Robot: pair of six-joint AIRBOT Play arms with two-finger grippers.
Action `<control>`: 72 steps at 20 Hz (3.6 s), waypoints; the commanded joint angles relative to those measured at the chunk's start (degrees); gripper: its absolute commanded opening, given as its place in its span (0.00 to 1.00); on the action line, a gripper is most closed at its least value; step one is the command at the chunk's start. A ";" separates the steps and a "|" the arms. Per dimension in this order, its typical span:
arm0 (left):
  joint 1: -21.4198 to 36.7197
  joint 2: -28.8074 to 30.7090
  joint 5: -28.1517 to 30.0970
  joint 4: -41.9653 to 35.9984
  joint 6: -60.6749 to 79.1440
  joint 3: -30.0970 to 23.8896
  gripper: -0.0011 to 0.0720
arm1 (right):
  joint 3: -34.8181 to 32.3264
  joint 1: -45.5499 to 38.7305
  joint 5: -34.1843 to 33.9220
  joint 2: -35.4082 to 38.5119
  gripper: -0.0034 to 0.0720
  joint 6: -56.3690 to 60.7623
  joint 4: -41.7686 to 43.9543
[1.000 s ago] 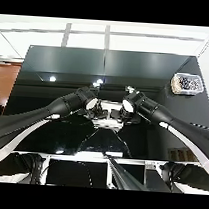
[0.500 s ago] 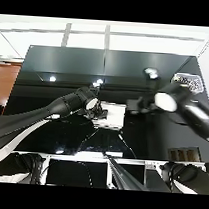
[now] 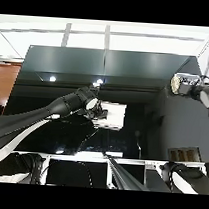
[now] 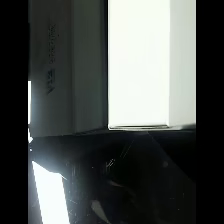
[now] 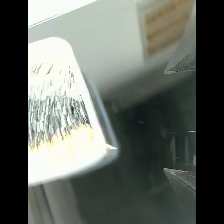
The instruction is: Fold the box and place the chain.
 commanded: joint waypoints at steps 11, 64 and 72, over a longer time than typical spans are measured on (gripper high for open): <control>0.02 -0.02 0.00 0.02 0.00 0.00 0.05 | 36.44 -18.88 8.50 -39.80 0.83 5.07 40.76; 0.02 -0.02 -0.02 0.00 0.00 0.00 0.05 | 55.93 -2.29 39.80 0.63 0.06 -43.82 59.25; 0.02 -0.02 -0.02 0.00 0.00 0.00 0.05 | 53.00 8.24 42.97 0.42 0.06 -44.98 67.80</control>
